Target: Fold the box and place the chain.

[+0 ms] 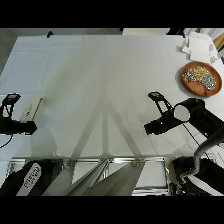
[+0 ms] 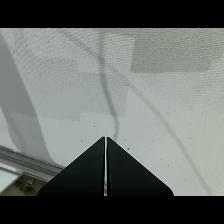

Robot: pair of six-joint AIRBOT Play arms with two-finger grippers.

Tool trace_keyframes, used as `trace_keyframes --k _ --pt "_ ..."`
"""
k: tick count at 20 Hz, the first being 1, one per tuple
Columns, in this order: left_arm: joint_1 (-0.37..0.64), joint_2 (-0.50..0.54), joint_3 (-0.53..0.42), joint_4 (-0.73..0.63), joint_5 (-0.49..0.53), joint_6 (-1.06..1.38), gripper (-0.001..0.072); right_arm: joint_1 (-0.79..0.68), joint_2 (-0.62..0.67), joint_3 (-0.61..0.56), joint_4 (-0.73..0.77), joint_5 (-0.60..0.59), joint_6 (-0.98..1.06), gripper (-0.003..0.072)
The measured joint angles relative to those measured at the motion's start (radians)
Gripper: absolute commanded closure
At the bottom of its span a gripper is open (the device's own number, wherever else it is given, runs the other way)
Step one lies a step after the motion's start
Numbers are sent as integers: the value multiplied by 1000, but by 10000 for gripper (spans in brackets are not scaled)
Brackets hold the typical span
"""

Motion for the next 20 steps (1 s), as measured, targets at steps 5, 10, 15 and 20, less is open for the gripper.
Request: trace_keyframes --k 5,10,15,20 --pt "0 18 0 16 -29 -1 2 0 0 0 0 0 0 675" --pt "-14 137 0 19 -32 -3 13 0 0 0 0 -15 0 675" --pt "-84 293 0 -23 -95 -3 16 0 0 0 2 -23 0 675" --pt "-182 362 0 -169 -223 -3 18 0 0 0 3 -25 0 675"
